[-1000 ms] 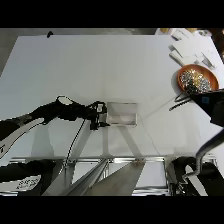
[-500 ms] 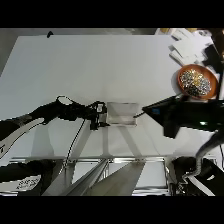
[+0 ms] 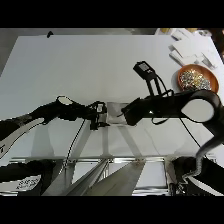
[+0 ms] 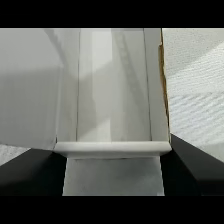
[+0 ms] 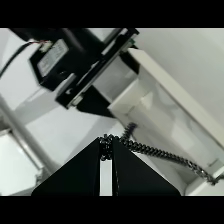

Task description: Fold the box and place the chain.

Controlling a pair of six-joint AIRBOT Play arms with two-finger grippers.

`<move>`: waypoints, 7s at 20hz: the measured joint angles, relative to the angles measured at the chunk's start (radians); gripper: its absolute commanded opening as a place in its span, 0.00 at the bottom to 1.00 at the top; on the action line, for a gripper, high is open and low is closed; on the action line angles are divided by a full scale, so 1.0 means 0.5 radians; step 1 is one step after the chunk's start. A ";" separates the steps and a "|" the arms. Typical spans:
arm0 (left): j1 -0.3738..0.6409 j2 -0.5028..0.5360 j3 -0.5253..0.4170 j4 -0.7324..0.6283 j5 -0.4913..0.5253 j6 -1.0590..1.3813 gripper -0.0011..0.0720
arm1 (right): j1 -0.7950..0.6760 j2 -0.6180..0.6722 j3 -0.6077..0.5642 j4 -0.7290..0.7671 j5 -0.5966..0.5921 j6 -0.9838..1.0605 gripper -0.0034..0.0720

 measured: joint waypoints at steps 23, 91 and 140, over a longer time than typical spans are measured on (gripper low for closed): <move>0.000 0.000 0.000 0.000 0.000 0.001 0.11 | -0.425 -0.555 0.615 -0.332 0.410 -0.079 0.07; 0.000 0.000 0.000 0.000 0.000 0.000 0.11 | 0.150 -0.180 -0.141 -0.033 -0.363 0.253 0.41; 0.000 0.001 0.000 0.000 -0.001 0.001 0.11 | -0.785 -0.929 -0.005 -0.780 0.147 0.463 0.07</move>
